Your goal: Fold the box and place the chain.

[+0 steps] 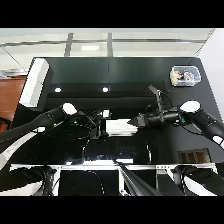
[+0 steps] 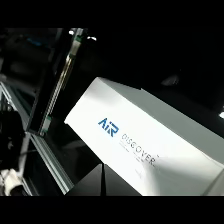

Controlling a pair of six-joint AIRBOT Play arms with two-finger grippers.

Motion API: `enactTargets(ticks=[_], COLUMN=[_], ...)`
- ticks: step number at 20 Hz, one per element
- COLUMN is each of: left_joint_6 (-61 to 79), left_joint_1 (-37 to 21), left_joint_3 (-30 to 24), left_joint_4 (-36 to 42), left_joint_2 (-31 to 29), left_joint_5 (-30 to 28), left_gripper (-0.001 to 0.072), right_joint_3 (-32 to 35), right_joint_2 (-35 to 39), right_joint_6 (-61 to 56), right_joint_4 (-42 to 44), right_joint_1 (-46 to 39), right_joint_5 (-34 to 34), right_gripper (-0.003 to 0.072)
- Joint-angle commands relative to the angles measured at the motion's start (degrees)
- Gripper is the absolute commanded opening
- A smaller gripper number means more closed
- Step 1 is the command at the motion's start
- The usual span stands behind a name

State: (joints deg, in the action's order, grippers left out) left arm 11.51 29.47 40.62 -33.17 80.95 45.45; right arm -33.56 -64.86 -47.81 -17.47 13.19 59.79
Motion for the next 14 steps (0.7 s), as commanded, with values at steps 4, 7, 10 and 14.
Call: enactTargets(ticks=[4,7,10,14], left_joint_6=[0.02,0.02,0.02,0.02], left_joint_1=[-0.02,-0.02,-0.02,-0.02], left_joint_3=[-0.02,-0.02,-0.02,-0.02], left_joint_4=[0.00,0.00,0.02,0.85], left_joint_2=[0.04,0.04,0.04,0.04], left_joint_5=[0.00,0.02,0.02,0.00], left_gripper=[0.0272,0.0272,0.0273,0.0284], right_joint_3=[1.25,1.25,1.25,1.20], right_joint_2=[-5.77,-6.14,-6.14,-6.12], right_joint_6=[-2.64,-5.29,-6.45,-6.40], right_joint_4=[3.17,-1.70,-4.57,-4.63], right_joint_1=[3.37,3.37,3.37,3.37], right_joint_5=[-4.81,-4.94,-5.25,-5.86], right_gripper=[0.0017,0.0017,0.0017,0.0017])
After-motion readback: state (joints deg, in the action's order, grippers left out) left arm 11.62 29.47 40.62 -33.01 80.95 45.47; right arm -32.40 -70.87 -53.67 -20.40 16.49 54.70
